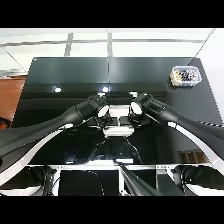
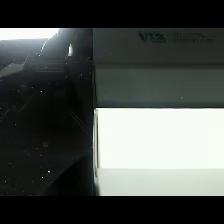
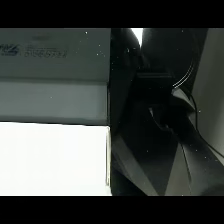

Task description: Fold the box and place the chain.

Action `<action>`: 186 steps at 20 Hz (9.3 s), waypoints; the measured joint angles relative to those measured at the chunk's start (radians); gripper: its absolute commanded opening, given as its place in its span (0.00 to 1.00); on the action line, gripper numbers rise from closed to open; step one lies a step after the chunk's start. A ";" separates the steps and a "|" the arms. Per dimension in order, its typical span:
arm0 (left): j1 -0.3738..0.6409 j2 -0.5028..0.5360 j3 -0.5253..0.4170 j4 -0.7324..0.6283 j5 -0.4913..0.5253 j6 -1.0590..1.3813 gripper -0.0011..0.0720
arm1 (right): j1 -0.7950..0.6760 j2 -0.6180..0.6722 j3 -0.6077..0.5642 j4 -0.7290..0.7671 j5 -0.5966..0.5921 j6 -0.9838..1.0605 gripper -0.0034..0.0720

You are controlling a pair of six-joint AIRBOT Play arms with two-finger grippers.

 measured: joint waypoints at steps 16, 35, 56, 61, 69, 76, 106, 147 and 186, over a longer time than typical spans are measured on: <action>0.000 0.000 0.000 0.000 0.001 0.001 0.05 | 0.007 0.000 -0.001 0.018 0.018 0.009 0.09; 0.000 0.000 0.000 0.003 0.000 0.005 0.05 | -0.079 0.486 0.002 -0.600 0.125 -0.129 0.66; 0.000 0.000 0.000 0.003 0.001 0.006 0.05 | -0.954 -0.392 0.694 0.212 -0.174 -0.090 0.84; 0.000 0.000 0.000 0.003 0.001 0.006 0.05 | -0.964 -0.469 0.732 0.266 -0.190 -0.072 0.84; 0.000 0.000 0.000 0.003 0.001 0.005 0.05 | -0.961 -0.500 0.744 0.338 -0.187 -0.145 0.06; 0.000 0.000 0.000 0.000 0.001 0.005 0.05 | -0.993 -0.353 0.750 0.375 -0.156 -0.324 0.06; 0.000 0.000 0.000 -0.001 0.001 0.005 0.05 | -0.858 0.461 0.696 0.780 0.341 -0.792 0.06; 0.000 0.000 0.000 0.000 0.001 0.005 0.05 | -0.561 0.444 -0.195 0.525 -0.139 -0.861 0.94; 0.000 0.000 0.000 -0.001 0.000 0.005 0.05 | -0.524 0.112 -0.306 0.601 -0.312 -2.288 0.06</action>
